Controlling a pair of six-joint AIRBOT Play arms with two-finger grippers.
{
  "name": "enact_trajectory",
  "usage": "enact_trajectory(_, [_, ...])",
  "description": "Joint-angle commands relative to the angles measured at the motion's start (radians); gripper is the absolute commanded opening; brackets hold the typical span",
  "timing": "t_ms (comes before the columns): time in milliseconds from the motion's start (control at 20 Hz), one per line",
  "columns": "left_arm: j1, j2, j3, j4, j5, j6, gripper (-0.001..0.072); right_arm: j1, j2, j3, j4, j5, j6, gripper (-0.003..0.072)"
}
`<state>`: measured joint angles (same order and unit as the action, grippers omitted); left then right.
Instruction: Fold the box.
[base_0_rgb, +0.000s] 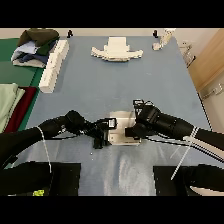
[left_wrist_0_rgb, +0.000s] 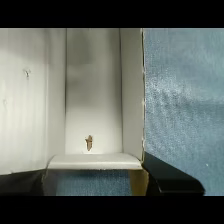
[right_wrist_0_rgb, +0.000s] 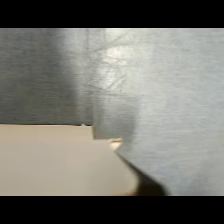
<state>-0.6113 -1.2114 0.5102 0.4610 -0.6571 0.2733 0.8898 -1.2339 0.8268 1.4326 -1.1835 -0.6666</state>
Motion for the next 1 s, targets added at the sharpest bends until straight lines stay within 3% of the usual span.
enact_trajectory(0, [0.0,-0.001,0.001,-0.001,0.002,-0.002,0.0499,0.002,0.001,0.001,0.024,0.008,0.003,0.0483])
enact_trajectory(250, [0.0,-0.001,0.001,-0.001,0.002,-0.002,0.0499,0.001,0.035,0.043,0.021,-0.021,-0.036,0.0483])
enact_trajectory(500, [0.0,-0.001,0.001,-0.001,0.002,-0.002,0.0499,-0.032,0.169,0.119,-0.094,-0.187,-0.07,0.0473])
enact_trajectory(700, [0.0,-0.001,0.001,-0.001,0.002,-0.002,0.0499,-0.229,0.216,0.119,-0.177,-0.231,-0.203,0.0038])
enact_trajectory(850, [0.0,-0.001,0.001,-0.001,0.002,-0.002,0.0499,-0.474,0.171,0.119,-0.063,-0.104,-0.401,0.0007])
enact_trajectory(950, [0.0,-0.001,0.001,-0.001,0.001,-0.002,0.0499,-0.645,0.111,0.119,0.197,0.026,-0.613,0.0006])
